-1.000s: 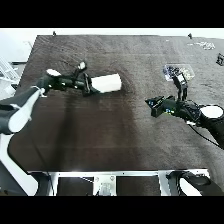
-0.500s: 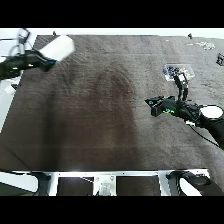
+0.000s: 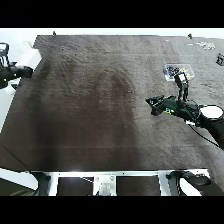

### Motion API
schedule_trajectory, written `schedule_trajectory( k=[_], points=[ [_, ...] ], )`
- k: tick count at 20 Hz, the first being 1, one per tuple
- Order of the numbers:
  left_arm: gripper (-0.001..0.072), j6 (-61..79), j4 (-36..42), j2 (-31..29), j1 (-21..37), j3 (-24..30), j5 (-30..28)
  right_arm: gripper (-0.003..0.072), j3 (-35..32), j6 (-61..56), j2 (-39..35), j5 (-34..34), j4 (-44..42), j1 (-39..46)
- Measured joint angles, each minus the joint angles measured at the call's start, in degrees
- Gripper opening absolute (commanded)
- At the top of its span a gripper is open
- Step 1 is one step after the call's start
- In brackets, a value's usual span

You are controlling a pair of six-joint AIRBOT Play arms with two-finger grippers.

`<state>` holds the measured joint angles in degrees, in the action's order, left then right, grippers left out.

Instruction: Fold the box and place the chain.

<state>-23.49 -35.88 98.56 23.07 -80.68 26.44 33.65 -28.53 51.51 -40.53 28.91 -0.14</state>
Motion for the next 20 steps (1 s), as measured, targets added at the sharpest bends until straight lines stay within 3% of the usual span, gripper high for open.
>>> schedule_trajectory(
  k=[5, 10, 11, 12, 15, 16, 18, 20],
  points=[
    [0.0019, -5.0, -1.0, 3.8, 0.3, 1.0, -6.9, 0.0005, 0.0, 0.0, 0.0, 0.5, 0.0, 0.0],
    [0.0022, -3.5, -1.2, 6.6, 0.3, 1.2, -8.3, 0.0005, 0.0, 0.0, 0.0, 1.7, 0.0, 0.0],
    [0.0088, -2.7, -1.2, 7.0, 0.3, 1.2, -8.3, 0.0005, 0.0, 0.0, 0.0, 1.8, 0.0, 0.0],
    [0.0277, -2.0, -1.3, 7.3, 0.3, 1.2, -8.3, 0.0005, 0.0, 0.0, 0.0, 2.1, 0.0, 0.0],
    [0.0677, -0.8, -1.2, 7.8, 0.3, 1.2, -9.2, 0.0005, 0.0, 0.0, 0.2, 2.8, 0.0, 0.0],
    [0.0720, -0.6, -1.2, 7.9, 0.3, 1.2, -9.5, 0.0006, 0.0, 0.0, 0.3, 2.9, 0.0, 0.0],
    [0.0720, -0.4, -1.2, 8.0, 0.3, 1.1, -10.0, 0.0008, 0.0, 0.0, 0.3, 3.1, 0.0, 0.0],
    [0.0720, -0.2, -1.2, 8.1, 0.3, 1.1, -10.0, 0.0167, 0.0, 0.0, 0.4, 3.1, 0.0, 0.0]
  ],
)
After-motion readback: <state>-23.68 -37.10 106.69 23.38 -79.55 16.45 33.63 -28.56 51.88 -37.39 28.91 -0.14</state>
